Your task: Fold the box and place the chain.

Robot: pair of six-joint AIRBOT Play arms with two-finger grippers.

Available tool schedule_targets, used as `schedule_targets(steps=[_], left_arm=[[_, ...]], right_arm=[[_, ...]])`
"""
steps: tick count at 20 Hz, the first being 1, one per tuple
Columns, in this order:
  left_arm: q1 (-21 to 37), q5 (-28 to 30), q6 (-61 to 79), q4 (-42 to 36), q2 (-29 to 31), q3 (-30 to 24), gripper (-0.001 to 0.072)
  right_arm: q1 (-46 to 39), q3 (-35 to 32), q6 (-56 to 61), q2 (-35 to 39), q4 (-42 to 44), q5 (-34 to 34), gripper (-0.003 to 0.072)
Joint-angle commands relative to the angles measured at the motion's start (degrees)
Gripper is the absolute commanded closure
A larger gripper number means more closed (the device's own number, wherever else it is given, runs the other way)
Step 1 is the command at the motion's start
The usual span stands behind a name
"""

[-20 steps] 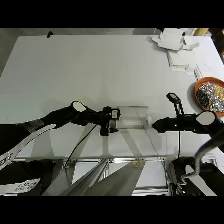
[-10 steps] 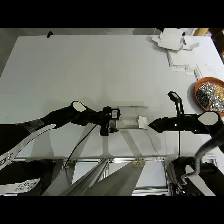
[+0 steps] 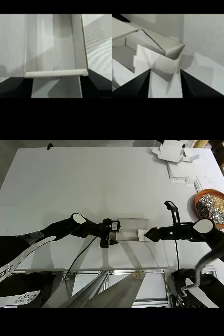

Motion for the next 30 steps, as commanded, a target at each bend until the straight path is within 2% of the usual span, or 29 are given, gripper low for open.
schedule_targets(steps=[1,5,11,16,20,25,30], left_arm=[[-0.02,0.02,0.0,0.0,0.0,0.02,0.039],[-0.02,0.02,0.0,0.02,0.0,0.02,0.039],[-0.02,0.02,0.0,0.02,0.0,0.02,0.039],[-0.02,0.02,0.0,0.02,0.0,0.02,0.039],[-0.02,0.02,0.0,0.0,0.0,0.02,0.039],[-0.02,0.02,0.0,0.02,0.0,0.02,0.039],[-0.02,0.02,0.02,0.02,0.0,0.02,0.039]], right_arm=[[5.11,2.08,6.97,-0.87,-3.82,-3.76,0.0271],[10.84,5.9,26.56,-2.51,-15.54,-3.74,0.0271],[20.83,11.06,41.64,-9.03,-22.95,-3.74,0.0274],[24.74,12.92,52.85,-11.74,-29.73,-2.86,0.0277],[26.86,14.23,58.12,-13.0,-34.14,-2.4,0.0278],[28.98,18.23,59.14,-18.62,-35.63,0.22,0.0278],[30.32,18.91,62.31,-20.81,-37.35,0.46,0.0306]])
